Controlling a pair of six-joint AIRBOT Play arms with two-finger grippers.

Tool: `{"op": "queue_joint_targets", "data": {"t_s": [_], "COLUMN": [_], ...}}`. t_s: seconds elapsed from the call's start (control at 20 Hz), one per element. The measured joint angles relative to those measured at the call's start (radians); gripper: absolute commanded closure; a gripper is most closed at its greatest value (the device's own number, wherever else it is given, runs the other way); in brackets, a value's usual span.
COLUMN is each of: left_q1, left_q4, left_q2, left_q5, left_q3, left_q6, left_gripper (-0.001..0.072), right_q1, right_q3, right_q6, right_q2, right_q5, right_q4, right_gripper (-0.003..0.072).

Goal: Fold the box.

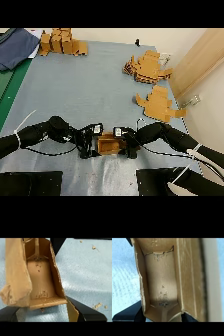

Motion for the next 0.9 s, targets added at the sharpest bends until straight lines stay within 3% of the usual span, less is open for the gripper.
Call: {"op": "queue_joint_targets", "data": {"t_s": [0.65, 0.7, 0.9], "left_q1": [-0.051, -0.053, -0.055], "left_q4": [0.073, 0.078, 0.086], "left_q2": [0.0, 0.0, 0.0], "left_q5": [0.081, 0.081, 0.087], "left_q3": [0.005, 0.005, 0.005], "left_q6": [-0.077, -0.078, -0.084], "left_gripper": [0.0007, 0.0057, 0.0054], "right_q1": [0.0, 0.0, 0.0], "right_q3": [0.0, 0.0, 0.0], "right_q6": [0.0, 0.0, 0.0], "right_q2": [0.0, 0.0, 0.0], "right_q5": [0.0, 0.0, 0.0], "right_q4": [0.0, 0.0, 0.0], "right_gripper": [0.0174, 0.0174, 0.0174]}}
